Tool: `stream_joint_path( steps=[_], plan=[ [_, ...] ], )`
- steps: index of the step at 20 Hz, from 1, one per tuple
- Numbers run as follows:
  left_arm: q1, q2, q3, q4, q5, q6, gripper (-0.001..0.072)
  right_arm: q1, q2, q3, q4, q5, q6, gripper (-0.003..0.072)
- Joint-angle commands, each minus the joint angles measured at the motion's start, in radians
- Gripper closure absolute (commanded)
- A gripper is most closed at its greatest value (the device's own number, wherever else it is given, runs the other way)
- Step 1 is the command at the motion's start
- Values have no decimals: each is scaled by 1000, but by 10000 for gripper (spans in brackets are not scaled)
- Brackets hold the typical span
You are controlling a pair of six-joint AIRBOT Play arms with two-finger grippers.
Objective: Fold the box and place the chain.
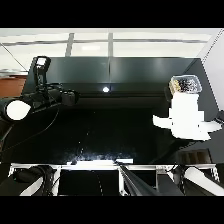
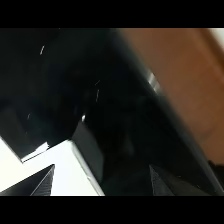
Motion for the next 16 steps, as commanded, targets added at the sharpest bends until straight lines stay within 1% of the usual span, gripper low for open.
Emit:
stream_joint_path(
  steps=[1,2,3,4,5,8,9,10,11,12,13,14,16],
  plan=[
    [-1,0,0,-4,0,0,-3,-15,-168,156,118,253,-246,-14],
    [-1,-1,0,-6,0,0,-3,-15,-194,182,134,301,-287,-14],
    [-1,-1,0,-11,0,0,-3,-15,-213,198,133,329,-301,32],
    [-1,-1,0,-16,0,0,-2,-16,-222,203,129,335,-303,126],
    [-1,-1,0,-18,0,0,-2,-15,-223,203,121,330,-303,146],
    [-1,-1,0,-19,0,0,-2,-15,-223,203,95,330,-301,154],
    [-1,-1,0,-19,0,0,-2,-15,-223,203,82,332,-294,271],
    [-1,-1,0,-19,0,0,-2,-15,-223,203,72,334,-281,281],
    [-1,-1,0,-21,0,0,-2,-15,-223,203,64,340,-275,472],
    [-1,-1,0,-23,0,0,-2,-14,-223,203,49,346,-264,497],
    [-1,-1,0,-23,0,0,-2,-14,-222,203,40,348,-258,658],
    [-1,-1,0,-23,0,0,-2,-14,-221,203,43,354,-255,662],
    [-1,-1,0,-23,0,0,-2,-11,-215,203,121,378,-282,662]
  ],
)
